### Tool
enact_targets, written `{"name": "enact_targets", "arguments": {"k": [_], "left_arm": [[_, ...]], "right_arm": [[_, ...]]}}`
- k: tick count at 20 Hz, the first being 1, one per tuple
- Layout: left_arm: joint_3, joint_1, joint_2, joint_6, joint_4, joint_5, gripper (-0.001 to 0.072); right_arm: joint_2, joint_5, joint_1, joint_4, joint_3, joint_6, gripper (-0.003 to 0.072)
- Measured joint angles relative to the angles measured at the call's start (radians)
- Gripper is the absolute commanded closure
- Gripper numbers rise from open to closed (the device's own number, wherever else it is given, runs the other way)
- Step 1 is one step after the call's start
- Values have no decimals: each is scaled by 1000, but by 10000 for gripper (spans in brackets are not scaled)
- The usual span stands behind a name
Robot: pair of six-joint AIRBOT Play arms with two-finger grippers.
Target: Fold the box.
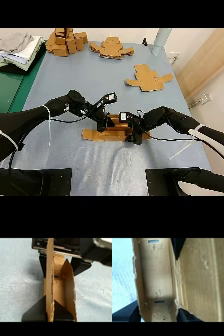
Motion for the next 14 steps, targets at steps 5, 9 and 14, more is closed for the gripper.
{"name": "enact_targets", "arguments": {"k": [5,9,14], "left_arm": [[18,13,-3,-115,29,-6,11],[73,64,-2,-243,76,-93,12],[143,144,-2,-385,122,-238,371]], "right_arm": [[0,-11,0,1,-2,1,171],[0,-11,0,0,-2,0,170],[0,-7,0,0,-2,0,171]]}}
